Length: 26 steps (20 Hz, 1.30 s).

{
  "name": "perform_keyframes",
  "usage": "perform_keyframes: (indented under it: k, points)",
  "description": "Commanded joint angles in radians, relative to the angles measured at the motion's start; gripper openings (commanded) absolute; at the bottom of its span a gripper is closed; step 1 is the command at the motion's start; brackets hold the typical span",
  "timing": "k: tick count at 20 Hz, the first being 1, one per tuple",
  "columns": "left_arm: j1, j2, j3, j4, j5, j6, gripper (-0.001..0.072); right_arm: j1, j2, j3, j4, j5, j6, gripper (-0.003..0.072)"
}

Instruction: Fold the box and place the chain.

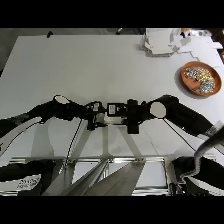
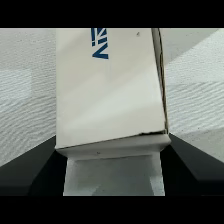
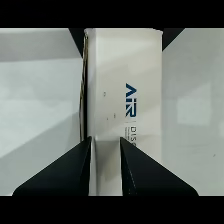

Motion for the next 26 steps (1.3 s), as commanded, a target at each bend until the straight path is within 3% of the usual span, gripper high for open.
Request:
perform_keyframes:
  k: [1,11,15,17,26]
  points:
    - [0.000,0.000,0.000,-0.003,0.004,-0.002,0.0087,0.001,0.017,0.000,0.015,0.016,0.000,0.0202]
    - [0.000,0.001,0.000,-0.003,0.004,-0.002,0.0087,0.001,0.017,0.000,0.030,0.046,0.000,0.0198]
    - [0.000,0.001,0.000,-0.003,0.004,-0.002,0.0087,0.001,0.017,0.000,0.058,0.042,-0.001,0.0146]
    - [0.000,0.001,0.000,-0.003,0.004,-0.002,0.0087,-0.002,0.017,0.000,0.080,0.009,-0.002,0.0038]
    - [0.000,0.001,0.000,-0.003,0.004,-0.002,0.0087,-0.002,0.017,0.000,0.115,-0.096,0.000,0.0021]
